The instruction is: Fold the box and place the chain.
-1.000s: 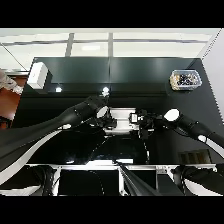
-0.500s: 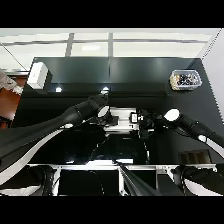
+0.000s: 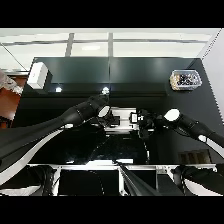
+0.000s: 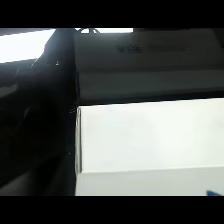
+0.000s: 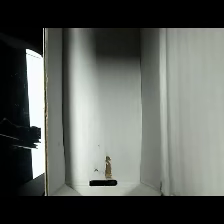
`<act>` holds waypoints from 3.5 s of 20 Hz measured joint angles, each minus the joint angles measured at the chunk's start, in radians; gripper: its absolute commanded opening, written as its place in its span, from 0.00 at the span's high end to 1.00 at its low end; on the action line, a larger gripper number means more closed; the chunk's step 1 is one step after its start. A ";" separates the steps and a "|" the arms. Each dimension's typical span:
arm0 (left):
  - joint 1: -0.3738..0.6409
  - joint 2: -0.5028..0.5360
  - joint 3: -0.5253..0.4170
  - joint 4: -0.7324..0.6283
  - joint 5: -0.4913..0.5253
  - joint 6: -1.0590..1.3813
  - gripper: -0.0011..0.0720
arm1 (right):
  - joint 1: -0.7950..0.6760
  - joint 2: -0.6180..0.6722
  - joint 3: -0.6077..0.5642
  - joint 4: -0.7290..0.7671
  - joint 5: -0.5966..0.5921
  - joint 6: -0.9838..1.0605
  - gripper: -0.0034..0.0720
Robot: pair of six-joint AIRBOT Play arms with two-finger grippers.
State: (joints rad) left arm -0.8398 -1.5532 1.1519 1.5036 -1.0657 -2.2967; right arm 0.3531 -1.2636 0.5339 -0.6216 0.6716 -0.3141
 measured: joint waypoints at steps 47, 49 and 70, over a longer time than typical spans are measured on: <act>0.006 -0.002 0.006 0.077 -0.045 -0.028 0.95 | 0.039 0.095 0.000 0.142 0.004 0.087 0.74; 0.006 -0.002 0.007 0.077 -0.045 -0.027 0.95 | 0.045 0.085 0.000 0.167 -0.006 0.107 0.74; 0.006 -0.002 0.006 0.073 -0.042 -0.026 0.95 | -0.330 0.365 0.051 -0.499 0.174 1.472 0.93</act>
State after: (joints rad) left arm -0.8333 -1.5551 1.1584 1.5768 -1.1072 -2.3222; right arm 0.0235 -0.8982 0.5854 -1.1206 0.8459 1.1576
